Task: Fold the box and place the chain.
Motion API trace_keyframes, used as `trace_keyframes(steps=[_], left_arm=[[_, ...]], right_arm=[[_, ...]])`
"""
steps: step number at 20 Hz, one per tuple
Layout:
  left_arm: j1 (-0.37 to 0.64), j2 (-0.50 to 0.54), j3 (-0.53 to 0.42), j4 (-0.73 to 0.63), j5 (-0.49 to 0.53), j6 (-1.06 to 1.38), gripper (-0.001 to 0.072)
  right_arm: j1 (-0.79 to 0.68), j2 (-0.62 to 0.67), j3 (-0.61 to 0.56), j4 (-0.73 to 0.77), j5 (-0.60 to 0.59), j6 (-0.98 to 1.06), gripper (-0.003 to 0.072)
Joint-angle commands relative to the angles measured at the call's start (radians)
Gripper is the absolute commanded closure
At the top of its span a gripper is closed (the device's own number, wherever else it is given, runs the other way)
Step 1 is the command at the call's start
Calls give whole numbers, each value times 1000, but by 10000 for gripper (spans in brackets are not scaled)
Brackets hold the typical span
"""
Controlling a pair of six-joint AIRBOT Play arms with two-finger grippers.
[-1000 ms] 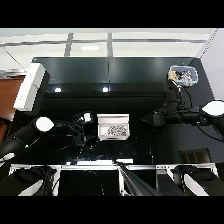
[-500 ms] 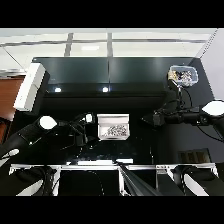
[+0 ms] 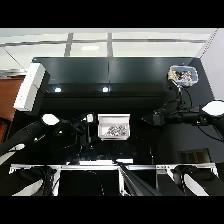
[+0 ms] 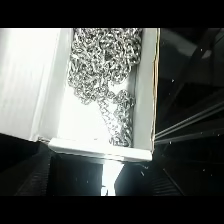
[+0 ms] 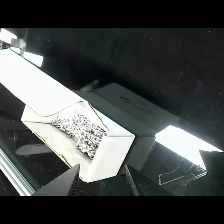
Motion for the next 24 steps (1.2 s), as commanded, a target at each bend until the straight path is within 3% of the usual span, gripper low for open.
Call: trace_keyframes(steps=[1,13,21,23,24], left_arm=[[3,-9,5,-20,-4,23,-2],[-1,-11,8,-51,14,157,-2],[-95,-11,8,-49,77,151,3],[-95,-11,8,-50,80,149,51],[-95,-11,8,-50,80,149,148]], right_arm=[[0,-1,1,0,1,0,350],[0,-1,1,4,0,0,350],[0,-1,1,30,0,0,350],[0,-1,1,30,1,0,350],[0,-1,1,30,1,0,350]])
